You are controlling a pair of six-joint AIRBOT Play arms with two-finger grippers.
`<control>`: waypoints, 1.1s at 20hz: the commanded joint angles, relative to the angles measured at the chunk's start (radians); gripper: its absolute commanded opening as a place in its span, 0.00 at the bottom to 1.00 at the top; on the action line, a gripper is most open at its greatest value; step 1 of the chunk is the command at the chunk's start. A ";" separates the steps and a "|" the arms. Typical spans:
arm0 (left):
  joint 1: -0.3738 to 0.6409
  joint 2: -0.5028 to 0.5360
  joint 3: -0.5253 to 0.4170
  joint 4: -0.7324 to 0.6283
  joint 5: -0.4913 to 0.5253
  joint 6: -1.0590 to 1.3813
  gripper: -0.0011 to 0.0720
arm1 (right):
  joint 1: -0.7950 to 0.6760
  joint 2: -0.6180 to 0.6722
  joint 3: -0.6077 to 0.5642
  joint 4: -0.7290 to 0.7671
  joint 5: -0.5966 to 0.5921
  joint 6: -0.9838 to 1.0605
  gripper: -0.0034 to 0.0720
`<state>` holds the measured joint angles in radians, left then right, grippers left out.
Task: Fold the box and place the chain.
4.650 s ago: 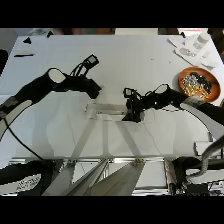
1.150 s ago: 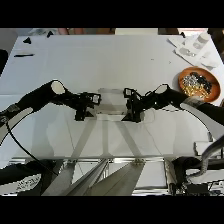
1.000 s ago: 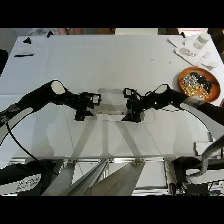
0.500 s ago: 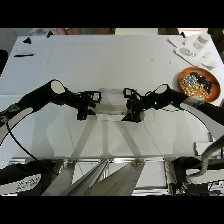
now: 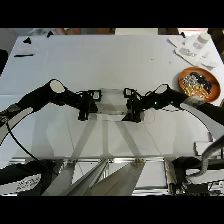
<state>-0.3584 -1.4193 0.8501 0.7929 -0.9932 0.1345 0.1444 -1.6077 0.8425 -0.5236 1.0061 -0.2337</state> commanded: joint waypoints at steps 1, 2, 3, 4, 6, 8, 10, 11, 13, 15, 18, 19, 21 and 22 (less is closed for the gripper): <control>-0.001 -0.001 0.000 -0.029 -0.007 0.000 0.09 | 0.001 0.000 0.000 0.000 0.000 0.000 0.50; -0.001 -0.001 0.000 -0.029 -0.013 -0.001 0.08 | 0.001 0.000 0.000 0.000 0.000 0.000 0.50; 0.001 -0.001 0.000 -0.024 -0.019 -0.001 0.08 | 0.001 0.000 0.000 0.001 0.000 0.000 0.50; 0.004 0.000 0.000 -0.010 -0.025 -0.002 0.08 | 0.001 0.000 0.000 0.001 0.000 0.000 0.50; 0.014 0.000 0.000 0.054 -0.043 -0.005 0.08 | 0.001 0.000 0.000 0.000 0.000 0.000 0.50; 0.025 0.000 0.000 0.138 -0.068 -0.033 0.09 | 0.001 0.000 0.000 0.001 0.000 0.000 0.50; 0.035 0.000 0.000 0.191 -0.077 -0.080 0.12 | 0.001 0.000 0.000 0.000 0.000 0.000 0.50; 0.042 0.000 0.000 0.195 -0.076 -0.090 0.21 | 0.001 0.000 0.000 0.000 0.000 0.000 0.50; 0.042 0.000 0.000 0.189 -0.056 -0.091 0.41 | 0.001 0.000 0.000 0.001 0.000 0.000 0.50; 0.041 -0.001 0.000 0.174 -0.026 -0.090 0.54 | 0.001 0.000 0.000 0.000 0.000 0.000 0.50; 0.040 -0.001 0.000 0.117 0.003 -0.087 0.61 | 0.001 0.000 0.000 0.001 0.000 0.000 0.50; 0.040 -0.001 0.000 0.094 0.003 -0.077 0.61 | 0.001 0.000 0.000 0.001 0.000 0.000 0.50; 0.039 -0.001 0.000 0.052 0.000 -0.048 0.61 | 0.001 0.000 0.000 0.000 0.000 0.000 0.50; 0.039 -0.001 0.000 0.040 -0.002 -0.045 0.61 | 0.001 0.000 0.000 0.000 0.000 0.000 0.50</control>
